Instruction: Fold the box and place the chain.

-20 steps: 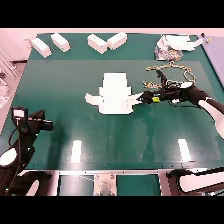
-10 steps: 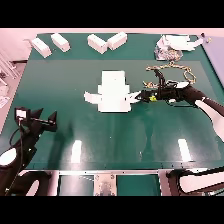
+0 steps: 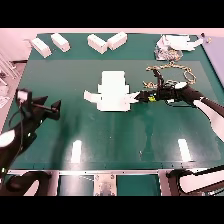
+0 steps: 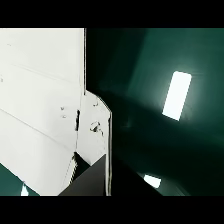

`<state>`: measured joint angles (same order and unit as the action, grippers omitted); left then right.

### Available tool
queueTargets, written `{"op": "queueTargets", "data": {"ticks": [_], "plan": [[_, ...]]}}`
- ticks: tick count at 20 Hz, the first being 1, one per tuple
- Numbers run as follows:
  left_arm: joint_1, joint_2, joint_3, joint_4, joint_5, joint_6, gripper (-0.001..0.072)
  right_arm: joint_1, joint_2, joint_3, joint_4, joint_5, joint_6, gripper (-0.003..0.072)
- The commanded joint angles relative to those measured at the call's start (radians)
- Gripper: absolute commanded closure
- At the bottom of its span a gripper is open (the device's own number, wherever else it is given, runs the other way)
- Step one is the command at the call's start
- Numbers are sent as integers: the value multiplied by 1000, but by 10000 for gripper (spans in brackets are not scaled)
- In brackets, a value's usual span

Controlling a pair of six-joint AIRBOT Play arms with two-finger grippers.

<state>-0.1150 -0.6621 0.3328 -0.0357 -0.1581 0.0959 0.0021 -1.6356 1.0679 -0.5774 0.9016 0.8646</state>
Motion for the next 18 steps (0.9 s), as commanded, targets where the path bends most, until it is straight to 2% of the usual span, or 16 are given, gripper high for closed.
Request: {"op": "queueTargets", "data": {"ticks": [1, 5, 8, 10, 12, 15, 18], "plan": [[0, -279, 204, 2, -127, -17, 96, 1, -3, 2, 0, 0, -6, 682], [1, -612, 491, 49, -328, -137, 96, 2, -3, 2, 1, 0, -32, 682], [1, -826, 702, 250, -497, -325, 95, 2, -2, 2, 1, 0, -40, 682], [1, -927, 816, 344, -598, -410, 95, 3, -1, 2, 1, 0, -66, 683], [1, -1006, 910, 382, -688, -468, 94, 3, -1, 1, 1, -1, -85, 683], [1, -1091, 1006, 425, -741, -554, 94, 16, -1, 2, 1, -29, -107, 683], [1, -1180, 1109, 455, -836, -603, 94, 27, -1, 1, 14, -47, -118, 684]]}}
